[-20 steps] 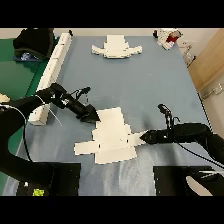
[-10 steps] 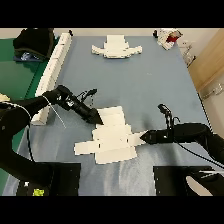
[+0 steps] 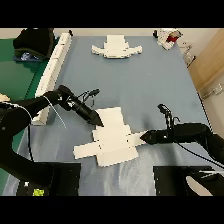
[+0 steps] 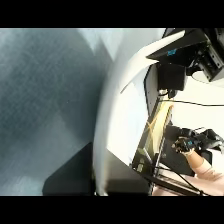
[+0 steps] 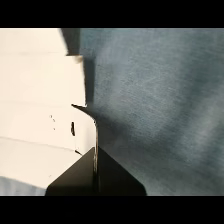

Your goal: Fold the box.

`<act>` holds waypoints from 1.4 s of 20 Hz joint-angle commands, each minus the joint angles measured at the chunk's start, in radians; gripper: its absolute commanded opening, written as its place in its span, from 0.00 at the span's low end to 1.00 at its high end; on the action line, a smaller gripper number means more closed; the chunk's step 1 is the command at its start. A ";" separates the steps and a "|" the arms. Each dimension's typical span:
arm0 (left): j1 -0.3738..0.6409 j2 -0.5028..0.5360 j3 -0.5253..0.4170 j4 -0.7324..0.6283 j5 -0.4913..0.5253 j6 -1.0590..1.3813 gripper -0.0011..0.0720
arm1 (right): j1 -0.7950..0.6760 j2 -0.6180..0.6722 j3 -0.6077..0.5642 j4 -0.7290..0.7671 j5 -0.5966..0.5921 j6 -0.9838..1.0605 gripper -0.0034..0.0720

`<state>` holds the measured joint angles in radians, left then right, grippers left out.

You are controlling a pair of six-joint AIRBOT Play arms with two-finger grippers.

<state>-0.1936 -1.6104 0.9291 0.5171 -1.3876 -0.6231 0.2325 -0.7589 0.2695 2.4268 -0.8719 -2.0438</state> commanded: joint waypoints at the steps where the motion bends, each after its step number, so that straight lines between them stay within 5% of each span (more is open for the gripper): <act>1: 0.000 -0.001 0.000 0.001 -0.012 0.037 0.03 | 0.000 0.000 -0.001 0.000 0.000 0.001 0.05; 7: 0.000 -0.001 0.000 -0.029 -0.022 0.069 0.03 | 0.000 0.000 -0.001 0.000 0.000 0.001 0.07; 9: 0.000 -0.001 0.000 -0.048 -0.026 0.101 0.03 | 0.000 0.000 0.002 -0.010 0.000 0.000 0.37; 15: -0.026 0.053 0.000 -0.070 0.005 0.319 0.03 | -0.013 0.000 0.087 -0.264 0.001 0.083 0.40; 19: -0.080 0.164 -0.001 -0.068 0.134 0.455 0.03 | -0.022 0.000 0.182 -0.517 0.000 0.286 0.42; 21: -0.111 0.211 -0.002 -0.065 0.170 0.499 0.02 | -0.022 0.000 0.233 -0.558 0.000 0.329 0.54; 23: -0.146 0.263 -0.019 -0.060 0.222 0.538 0.02 | -0.022 0.000 0.277 -0.561 0.003 0.346 0.54; 28: -0.275 0.499 -0.211 -0.060 0.557 0.664 0.02 | -0.022 0.000 0.295 -0.564 0.047 0.407 0.54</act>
<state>-0.4004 -1.2339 0.8116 0.4564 -1.0370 -0.0441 0.2108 -0.7593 0.5480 1.8847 -0.8539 -1.6901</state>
